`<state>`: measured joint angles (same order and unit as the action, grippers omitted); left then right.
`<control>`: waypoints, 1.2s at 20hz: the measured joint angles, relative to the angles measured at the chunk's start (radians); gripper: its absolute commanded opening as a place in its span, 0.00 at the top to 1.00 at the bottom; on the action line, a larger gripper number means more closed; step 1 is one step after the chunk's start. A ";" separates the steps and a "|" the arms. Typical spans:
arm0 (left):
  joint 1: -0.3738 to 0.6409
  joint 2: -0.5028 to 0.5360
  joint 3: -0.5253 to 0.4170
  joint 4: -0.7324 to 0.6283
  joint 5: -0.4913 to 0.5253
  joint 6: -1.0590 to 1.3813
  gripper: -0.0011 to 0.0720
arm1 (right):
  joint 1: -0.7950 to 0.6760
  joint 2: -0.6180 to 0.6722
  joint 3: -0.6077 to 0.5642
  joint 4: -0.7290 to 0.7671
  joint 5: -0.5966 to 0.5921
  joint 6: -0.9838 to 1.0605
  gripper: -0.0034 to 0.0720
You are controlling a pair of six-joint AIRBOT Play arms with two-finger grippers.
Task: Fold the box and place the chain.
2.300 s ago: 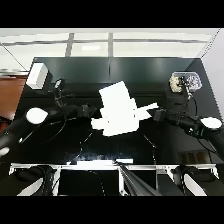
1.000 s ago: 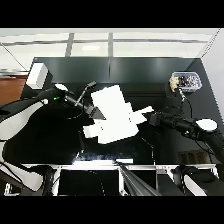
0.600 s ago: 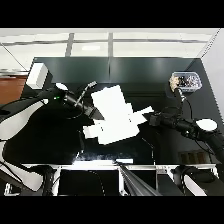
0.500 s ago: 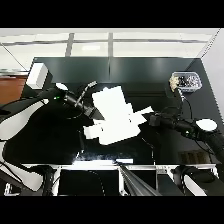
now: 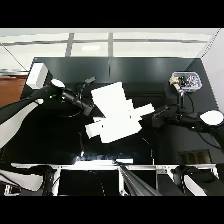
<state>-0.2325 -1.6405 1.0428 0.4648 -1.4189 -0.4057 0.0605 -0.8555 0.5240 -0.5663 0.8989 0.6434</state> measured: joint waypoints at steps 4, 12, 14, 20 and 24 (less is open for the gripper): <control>-0.063 0.153 -0.106 0.034 0.174 0.086 0.96 | -0.007 0.000 0.108 -0.224 0.074 0.000 0.09; -0.122 0.294 -0.245 0.153 0.424 0.285 0.96 | -0.006 -0.001 0.151 -0.453 0.101 -0.007 0.10; -0.141 0.299 -0.252 0.177 0.453 0.348 0.96 | -0.005 -0.002 0.151 -0.464 0.102 -0.019 0.10; -0.216 0.298 -0.259 0.242 0.594 0.464 0.95 | -0.003 -0.003 0.112 -0.478 0.102 -0.064 0.10; -0.230 0.271 -0.259 0.260 0.636 0.483 0.95 | -0.003 -0.003 0.064 -0.460 0.102 -0.091 0.10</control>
